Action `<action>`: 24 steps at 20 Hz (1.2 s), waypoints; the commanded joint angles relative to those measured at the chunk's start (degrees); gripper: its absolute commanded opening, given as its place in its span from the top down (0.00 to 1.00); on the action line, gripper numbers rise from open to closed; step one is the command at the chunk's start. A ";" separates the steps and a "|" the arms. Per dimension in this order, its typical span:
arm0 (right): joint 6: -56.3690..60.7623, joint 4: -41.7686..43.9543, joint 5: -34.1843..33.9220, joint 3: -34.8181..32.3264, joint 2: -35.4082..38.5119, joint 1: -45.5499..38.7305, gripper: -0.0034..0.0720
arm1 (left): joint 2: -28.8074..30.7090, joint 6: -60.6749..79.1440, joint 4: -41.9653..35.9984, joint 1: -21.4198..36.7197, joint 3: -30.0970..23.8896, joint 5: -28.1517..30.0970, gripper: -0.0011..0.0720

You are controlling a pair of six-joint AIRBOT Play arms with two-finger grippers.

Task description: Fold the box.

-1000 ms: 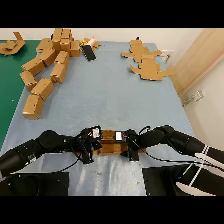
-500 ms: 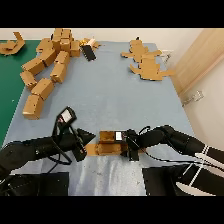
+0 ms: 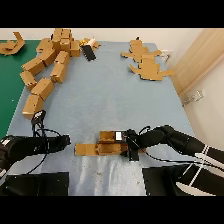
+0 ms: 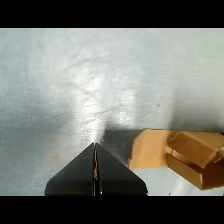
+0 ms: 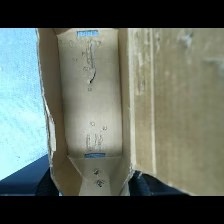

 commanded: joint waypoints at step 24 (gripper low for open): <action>0.02 0.02 0.07 -0.02 0.00 0.00 0.34 | -18.34 21.18 -29.22 -6.27 -1.55 9.31 0.97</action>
